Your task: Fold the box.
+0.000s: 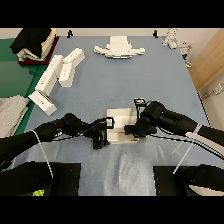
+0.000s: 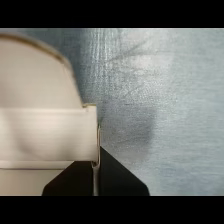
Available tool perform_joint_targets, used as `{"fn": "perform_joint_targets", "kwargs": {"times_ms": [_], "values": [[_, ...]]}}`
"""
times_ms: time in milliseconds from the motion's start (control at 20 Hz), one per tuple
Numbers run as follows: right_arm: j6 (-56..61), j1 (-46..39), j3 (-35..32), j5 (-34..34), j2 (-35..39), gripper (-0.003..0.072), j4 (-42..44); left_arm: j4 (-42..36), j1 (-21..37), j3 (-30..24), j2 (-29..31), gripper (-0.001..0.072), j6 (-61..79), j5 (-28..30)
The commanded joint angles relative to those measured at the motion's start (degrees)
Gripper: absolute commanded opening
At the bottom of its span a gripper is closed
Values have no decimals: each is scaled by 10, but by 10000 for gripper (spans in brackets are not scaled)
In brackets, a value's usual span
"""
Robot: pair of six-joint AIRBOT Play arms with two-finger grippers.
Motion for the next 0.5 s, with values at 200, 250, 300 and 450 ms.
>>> {"fn": "perform_joint_targets", "kwargs": {"times_ms": [200,250,300,450], "values": [[3,1,12,-10,-1,546,17,0,0,0,0,482,0,0],[3,1,18,-19,1,571,18,0,0,0,0,482,0,0],[3,0,24,-33,3,572,17,0,0,0,0,482,0,0],[2,-1,49,-77,23,571,0,0,0,0,0,482,0,0]]}}
